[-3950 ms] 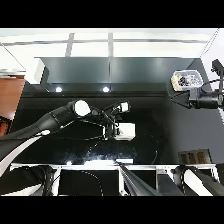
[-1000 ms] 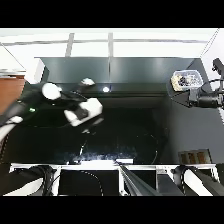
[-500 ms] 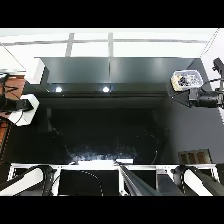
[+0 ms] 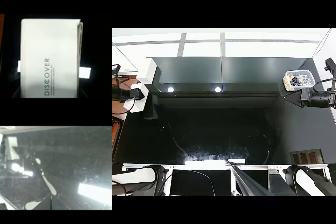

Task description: Fold the box and place the chain.

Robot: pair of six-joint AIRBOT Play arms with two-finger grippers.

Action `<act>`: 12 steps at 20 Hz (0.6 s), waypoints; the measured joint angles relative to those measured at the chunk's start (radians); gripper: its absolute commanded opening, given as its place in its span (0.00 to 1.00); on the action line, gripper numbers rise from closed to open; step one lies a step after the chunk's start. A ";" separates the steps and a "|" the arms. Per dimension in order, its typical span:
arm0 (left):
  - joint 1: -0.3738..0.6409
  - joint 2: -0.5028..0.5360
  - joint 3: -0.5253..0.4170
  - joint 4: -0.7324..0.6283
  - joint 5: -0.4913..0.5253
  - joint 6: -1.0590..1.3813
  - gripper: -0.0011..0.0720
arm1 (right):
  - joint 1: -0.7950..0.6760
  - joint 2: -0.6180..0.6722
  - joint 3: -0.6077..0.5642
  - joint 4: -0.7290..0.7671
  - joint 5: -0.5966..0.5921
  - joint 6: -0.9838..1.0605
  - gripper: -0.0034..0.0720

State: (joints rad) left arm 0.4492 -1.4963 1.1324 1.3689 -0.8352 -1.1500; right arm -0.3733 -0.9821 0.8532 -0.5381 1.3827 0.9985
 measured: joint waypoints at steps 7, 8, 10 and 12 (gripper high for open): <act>-0.024 -0.149 0.164 0.008 0.016 0.015 0.66 | 0.001 0.000 0.000 0.000 0.000 0.026 0.06; -0.026 -0.156 0.175 0.008 0.027 0.015 0.99 | 0.001 0.000 0.000 0.000 0.000 0.028 0.06; -0.031 -0.166 0.196 0.008 0.038 0.015 0.99 | 0.001 0.000 0.000 0.000 0.000 0.031 0.06; -0.035 -0.166 0.224 0.012 0.022 0.015 0.99 | 0.001 0.000 0.000 0.000 0.001 0.034 0.06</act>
State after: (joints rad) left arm 0.4145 -1.6619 1.3560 1.3808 -0.8131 -1.1347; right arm -0.3721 -0.9825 0.8532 -0.5377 1.3834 1.0325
